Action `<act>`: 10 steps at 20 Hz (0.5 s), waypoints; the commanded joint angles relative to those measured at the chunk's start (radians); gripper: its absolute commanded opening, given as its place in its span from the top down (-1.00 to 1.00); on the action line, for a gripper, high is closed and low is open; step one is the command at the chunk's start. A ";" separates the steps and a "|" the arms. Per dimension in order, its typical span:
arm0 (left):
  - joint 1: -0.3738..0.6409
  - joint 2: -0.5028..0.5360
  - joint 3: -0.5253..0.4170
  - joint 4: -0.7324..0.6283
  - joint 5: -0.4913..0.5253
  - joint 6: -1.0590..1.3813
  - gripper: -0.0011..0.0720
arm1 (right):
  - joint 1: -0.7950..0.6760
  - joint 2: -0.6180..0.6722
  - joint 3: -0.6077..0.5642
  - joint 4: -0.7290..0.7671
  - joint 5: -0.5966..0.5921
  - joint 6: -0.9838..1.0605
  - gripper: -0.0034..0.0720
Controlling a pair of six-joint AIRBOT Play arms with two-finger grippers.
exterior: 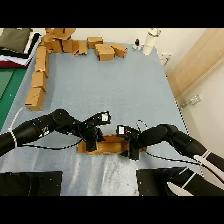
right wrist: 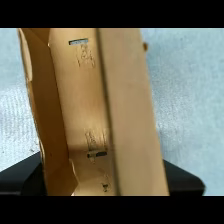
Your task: Fold the box.
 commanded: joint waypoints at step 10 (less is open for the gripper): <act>0.001 0.000 0.000 0.000 0.001 0.000 0.94 | 0.001 -0.034 0.001 0.018 0.024 -0.065 -0.77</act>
